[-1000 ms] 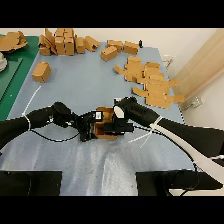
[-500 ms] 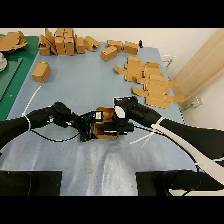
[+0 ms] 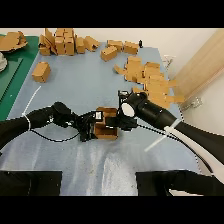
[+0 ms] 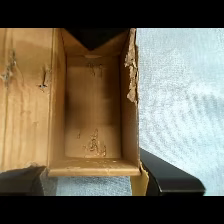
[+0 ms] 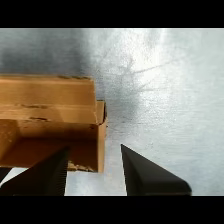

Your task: Fold the box.

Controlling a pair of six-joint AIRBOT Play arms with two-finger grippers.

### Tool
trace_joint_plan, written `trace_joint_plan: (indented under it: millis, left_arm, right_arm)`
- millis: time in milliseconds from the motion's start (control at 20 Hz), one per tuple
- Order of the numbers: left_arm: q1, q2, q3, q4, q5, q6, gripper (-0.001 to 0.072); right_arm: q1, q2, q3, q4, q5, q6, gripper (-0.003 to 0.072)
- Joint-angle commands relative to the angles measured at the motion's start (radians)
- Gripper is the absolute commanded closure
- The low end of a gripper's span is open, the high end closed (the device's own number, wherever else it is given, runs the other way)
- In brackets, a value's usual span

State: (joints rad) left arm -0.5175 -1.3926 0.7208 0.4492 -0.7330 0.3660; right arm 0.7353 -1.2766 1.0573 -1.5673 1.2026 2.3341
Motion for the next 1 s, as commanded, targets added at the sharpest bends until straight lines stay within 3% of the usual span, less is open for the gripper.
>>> trace_joint_plan:
  millis: [0, 50, 100, 200, 300, 400, 500, 600, 700, 950]
  left_arm:
    - [0.000, 0.000, 0.001, 0.000, 0.000, 0.000, 0.0187]
    - [0.000, 0.000, 0.001, 0.000, 0.000, 0.000, 0.0187]
    - [0.000, 0.000, 0.001, 0.000, 0.000, 0.000, 0.0187]
    - [0.000, 0.000, 0.001, 0.000, 0.000, 0.000, 0.0187]
    - [0.000, 0.000, 0.001, 0.000, 0.000, 0.000, 0.0187]
    - [0.000, 0.000, 0.001, 0.000, 0.000, 0.000, 0.0187]
    - [0.000, 0.000, 0.001, 0.000, 0.000, 0.000, 0.0187]
    - [0.000, 0.000, 0.001, 0.000, 0.000, 0.000, 0.0187]
    - [0.000, 0.000, 0.001, 0.000, 0.000, 0.000, 0.0187]
    - [0.000, 0.000, 0.001, 0.000, 0.000, 0.000, 0.0187]
  right_arm:
    - [0.000, 0.078, 0.001, 0.010, -0.018, 0.006, 0.0357]
    - [0.000, 0.102, 0.001, 0.018, -0.004, 0.006, 0.0582]
    - [-0.002, 0.119, 0.000, 0.008, 0.031, 0.006, 0.0684]
    - [-0.034, 0.130, -0.014, -0.044, 0.108, -0.045, 0.0686]
    - [-0.146, 0.123, -0.061, -0.019, 0.054, -0.171, 0.0686]
    - [-0.343, 0.090, -0.102, 0.219, -0.081, -0.403, 0.0686]
    - [-0.536, 0.033, -0.134, 0.603, -0.193, -0.730, 0.0686]
    - [-0.663, -0.064, -0.136, 1.035, -0.177, -1.095, 0.0686]
    - [-0.704, -0.177, -0.127, 1.318, -0.069, -1.300, 0.0684]
    - [-0.653, -0.340, -0.097, 1.412, 0.089, -1.466, 0.0684]
